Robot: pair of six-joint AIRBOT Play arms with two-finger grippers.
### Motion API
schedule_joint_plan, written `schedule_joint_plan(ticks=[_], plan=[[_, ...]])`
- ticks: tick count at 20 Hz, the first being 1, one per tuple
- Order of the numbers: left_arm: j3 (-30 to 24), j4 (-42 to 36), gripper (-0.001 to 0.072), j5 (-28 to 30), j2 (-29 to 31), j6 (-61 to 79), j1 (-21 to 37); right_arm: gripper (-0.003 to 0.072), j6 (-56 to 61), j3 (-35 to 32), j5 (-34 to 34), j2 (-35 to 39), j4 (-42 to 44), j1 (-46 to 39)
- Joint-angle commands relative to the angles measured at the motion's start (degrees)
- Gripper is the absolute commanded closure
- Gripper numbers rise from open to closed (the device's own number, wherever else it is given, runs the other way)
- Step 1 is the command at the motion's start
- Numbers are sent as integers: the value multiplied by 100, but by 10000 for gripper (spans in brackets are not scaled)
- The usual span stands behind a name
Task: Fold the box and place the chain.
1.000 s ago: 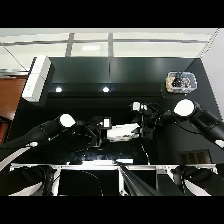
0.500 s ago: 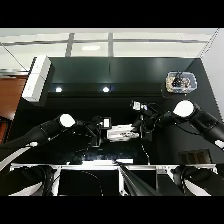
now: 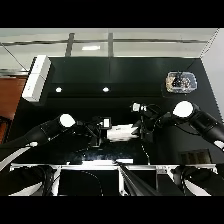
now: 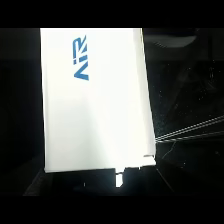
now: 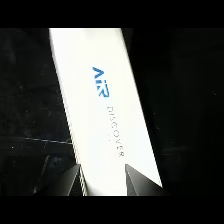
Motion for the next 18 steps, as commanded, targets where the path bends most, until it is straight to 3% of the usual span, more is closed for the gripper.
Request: schedule_joint_plan(ticks=[1,12,13,14,18], plan=[[4,0,217,-2,2,-2,-2,335,-7,0,-83,0,9,0],[4,0,216,-2,2,-2,-2,339,-4,0,-92,0,11,0],[4,0,217,-2,2,-2,-2,411,-7,0,-98,0,13,0],[4,0,216,-2,2,-2,-2,430,-7,0,-98,0,13,0],[4,0,216,-2,2,-2,-2,430,-4,0,-85,0,13,0]])
